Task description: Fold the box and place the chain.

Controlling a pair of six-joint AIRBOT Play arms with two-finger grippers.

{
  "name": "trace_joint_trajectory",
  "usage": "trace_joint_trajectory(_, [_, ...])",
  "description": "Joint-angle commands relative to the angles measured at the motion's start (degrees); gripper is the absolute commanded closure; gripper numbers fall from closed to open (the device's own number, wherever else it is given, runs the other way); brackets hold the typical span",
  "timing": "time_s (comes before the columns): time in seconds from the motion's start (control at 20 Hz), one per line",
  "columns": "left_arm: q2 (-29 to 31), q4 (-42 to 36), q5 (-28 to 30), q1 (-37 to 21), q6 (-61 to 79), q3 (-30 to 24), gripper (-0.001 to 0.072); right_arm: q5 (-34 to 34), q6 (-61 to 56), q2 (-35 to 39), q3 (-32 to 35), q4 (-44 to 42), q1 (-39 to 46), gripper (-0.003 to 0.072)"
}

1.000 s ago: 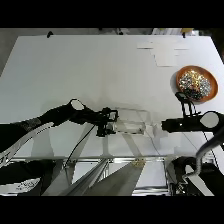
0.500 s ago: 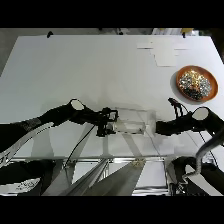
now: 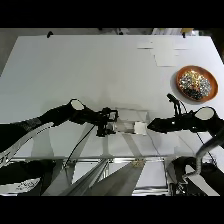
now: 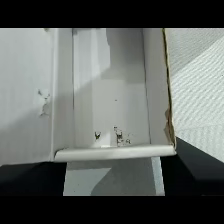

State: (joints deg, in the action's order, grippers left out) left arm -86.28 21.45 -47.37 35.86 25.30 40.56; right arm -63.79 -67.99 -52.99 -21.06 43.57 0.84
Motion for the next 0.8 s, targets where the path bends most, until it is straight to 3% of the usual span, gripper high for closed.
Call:
trace_joint_trajectory(0.0, [0.04,0.0,0.02,-0.04,0.02,-0.02,0.0487,-1.86,0.72,2.19,0.02,-3.15,-0.07,0.0454])
trace_joint_trajectory(0.35, [0.04,0.0,0.02,-0.04,0.02,-0.02,0.0487,-2.05,0.24,3.45,0.02,-2.14,-1.36,0.0433])
trace_joint_trajectory(0.45, [0.04,0.0,0.02,-0.04,0.02,-0.02,0.0487,1.33,-3.39,3.45,0.0,-0.13,-4.59,0.0341])
trace_joint_trajectory(0.6, [0.04,0.0,0.02,-0.04,0.02,-0.02,0.0487,7.89,-8.39,3.23,-0.5,0.94,-10.78,0.0341])
trace_joint_trajectory(0.75, [0.04,0.0,0.02,-0.04,0.02,-0.02,0.0487,11.06,-22.49,0.59,-4.74,10.03,-18.08,0.034])
